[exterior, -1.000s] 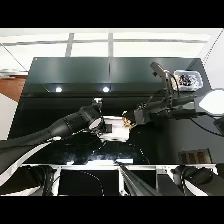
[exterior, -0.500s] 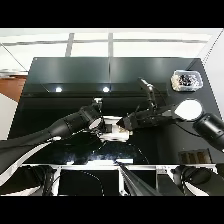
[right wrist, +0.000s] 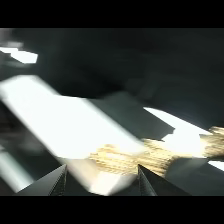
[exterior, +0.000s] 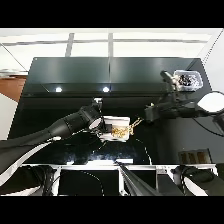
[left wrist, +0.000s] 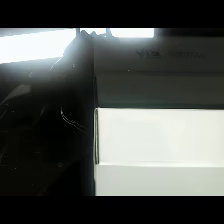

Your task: Fold the box and place the chain.

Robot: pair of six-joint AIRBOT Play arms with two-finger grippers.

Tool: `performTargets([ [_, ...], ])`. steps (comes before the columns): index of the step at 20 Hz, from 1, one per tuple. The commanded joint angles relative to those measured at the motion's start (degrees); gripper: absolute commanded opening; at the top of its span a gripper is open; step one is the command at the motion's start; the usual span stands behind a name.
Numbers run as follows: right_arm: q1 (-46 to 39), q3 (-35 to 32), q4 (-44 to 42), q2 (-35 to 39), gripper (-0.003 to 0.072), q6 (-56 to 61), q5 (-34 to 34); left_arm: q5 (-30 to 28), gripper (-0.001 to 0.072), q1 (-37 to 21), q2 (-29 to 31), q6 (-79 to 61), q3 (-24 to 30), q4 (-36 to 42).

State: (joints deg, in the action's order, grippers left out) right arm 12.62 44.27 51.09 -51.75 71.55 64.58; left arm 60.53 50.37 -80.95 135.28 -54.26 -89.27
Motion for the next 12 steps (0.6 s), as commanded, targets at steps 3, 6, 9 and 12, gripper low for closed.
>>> performTargets([
  [3,-5.8,-8.5,16.2,1.3,0.0526,-15.5,-10.1,0.0,0.0033,0.0,0.0,0.0,0.0,0.0],
  [6,-1.9,-16.2,15.4,1.1,0.0720,-35.1,-23.3,0.0,0.0033,0.0,0.0,0.0,0.0,0.0],
  [9,1.5,-18.2,11.8,-0.5,0.0720,-51.6,-25.3,0.0,0.0033,0.0,0.0,0.0,0.0,0.0],
  [12,2.1,-18.2,3.9,-4.1,0.0720,-65.3,-23.5,0.0,0.0032,0.0,0.0,0.0,0.0,0.0],
])
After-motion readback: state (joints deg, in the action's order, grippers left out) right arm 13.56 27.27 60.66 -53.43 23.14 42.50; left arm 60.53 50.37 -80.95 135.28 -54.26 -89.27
